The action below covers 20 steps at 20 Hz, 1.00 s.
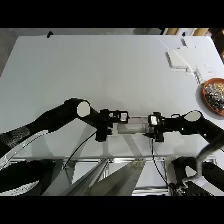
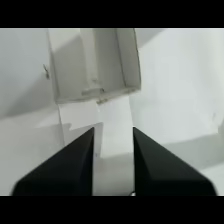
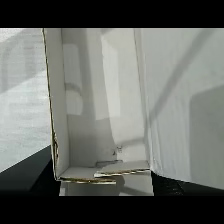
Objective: Fold the box and place the chain.
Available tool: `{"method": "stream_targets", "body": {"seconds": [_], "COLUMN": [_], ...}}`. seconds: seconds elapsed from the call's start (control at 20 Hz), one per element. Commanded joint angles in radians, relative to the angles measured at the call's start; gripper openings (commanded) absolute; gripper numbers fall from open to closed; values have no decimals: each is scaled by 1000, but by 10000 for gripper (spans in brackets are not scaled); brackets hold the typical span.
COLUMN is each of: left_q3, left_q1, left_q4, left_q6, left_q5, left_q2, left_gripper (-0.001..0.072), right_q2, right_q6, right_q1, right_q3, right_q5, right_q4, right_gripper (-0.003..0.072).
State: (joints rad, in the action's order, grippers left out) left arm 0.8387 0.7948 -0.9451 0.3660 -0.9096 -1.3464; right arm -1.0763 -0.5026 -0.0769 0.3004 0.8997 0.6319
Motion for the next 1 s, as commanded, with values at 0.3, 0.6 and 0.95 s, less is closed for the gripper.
{"method": "stream_targets", "body": {"seconds": [0.3, 0.6, 0.95], "left_q3": [-5, -5, -5], "left_q1": [56, 80, 99], "left_q4": [40, 89, 100], "left_q6": [-15, -60, -60], "left_q5": [138, 196, 222], "left_q2": [-51, -54, -75], "left_gripper": [74, 54, 239], "right_q2": [0, 0, 0], "right_q6": [0, 0, 0], "right_q1": [-1, -1, -1], "right_q3": [1, 1, 1], "right_q5": [1, 1, 1], "right_q4": [0, 0, 0], "right_gripper": [408, 408, 408]}}
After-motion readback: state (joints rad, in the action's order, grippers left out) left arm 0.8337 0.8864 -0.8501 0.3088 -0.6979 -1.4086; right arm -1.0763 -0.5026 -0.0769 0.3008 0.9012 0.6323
